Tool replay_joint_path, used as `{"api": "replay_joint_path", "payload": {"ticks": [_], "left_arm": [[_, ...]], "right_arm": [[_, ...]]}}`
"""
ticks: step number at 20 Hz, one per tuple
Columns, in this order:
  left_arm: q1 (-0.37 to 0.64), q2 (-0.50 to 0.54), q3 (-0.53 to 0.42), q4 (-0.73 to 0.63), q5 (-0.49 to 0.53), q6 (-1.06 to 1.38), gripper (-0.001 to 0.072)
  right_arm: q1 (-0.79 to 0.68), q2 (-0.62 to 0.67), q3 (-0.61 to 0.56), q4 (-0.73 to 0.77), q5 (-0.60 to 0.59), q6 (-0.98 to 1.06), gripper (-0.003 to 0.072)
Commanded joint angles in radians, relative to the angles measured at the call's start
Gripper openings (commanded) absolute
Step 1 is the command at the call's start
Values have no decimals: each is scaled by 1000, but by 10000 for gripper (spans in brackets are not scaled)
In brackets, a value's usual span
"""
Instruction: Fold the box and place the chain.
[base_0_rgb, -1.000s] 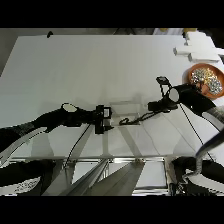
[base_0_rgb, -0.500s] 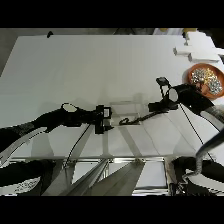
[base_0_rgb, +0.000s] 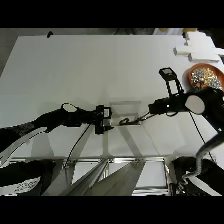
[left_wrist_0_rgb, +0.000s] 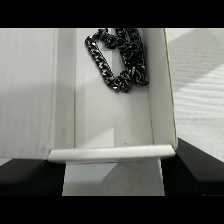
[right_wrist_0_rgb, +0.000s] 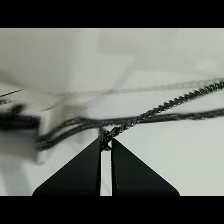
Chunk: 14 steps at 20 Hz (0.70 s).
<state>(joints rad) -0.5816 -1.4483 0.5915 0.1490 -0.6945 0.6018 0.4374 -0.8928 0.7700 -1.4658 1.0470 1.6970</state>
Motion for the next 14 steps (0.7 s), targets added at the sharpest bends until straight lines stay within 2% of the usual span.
{"api": "replay_joint_path", "payload": {"ticks": [1,3,7,9,14], "left_arm": [[0,0,0,0,-1,0,209],[0,0,0,0,-1,0,209],[0,0,0,0,-2,0,209],[0,0,0,0,-2,0,209],[0,0,0,0,-2,0,209]], "right_arm": [[146,121,1,92,-1,21,16],[248,119,1,112,-69,31,16],[426,96,1,112,-294,69,16],[452,64,1,111,-335,82,16],[452,-62,1,89,-342,87,16]]}}
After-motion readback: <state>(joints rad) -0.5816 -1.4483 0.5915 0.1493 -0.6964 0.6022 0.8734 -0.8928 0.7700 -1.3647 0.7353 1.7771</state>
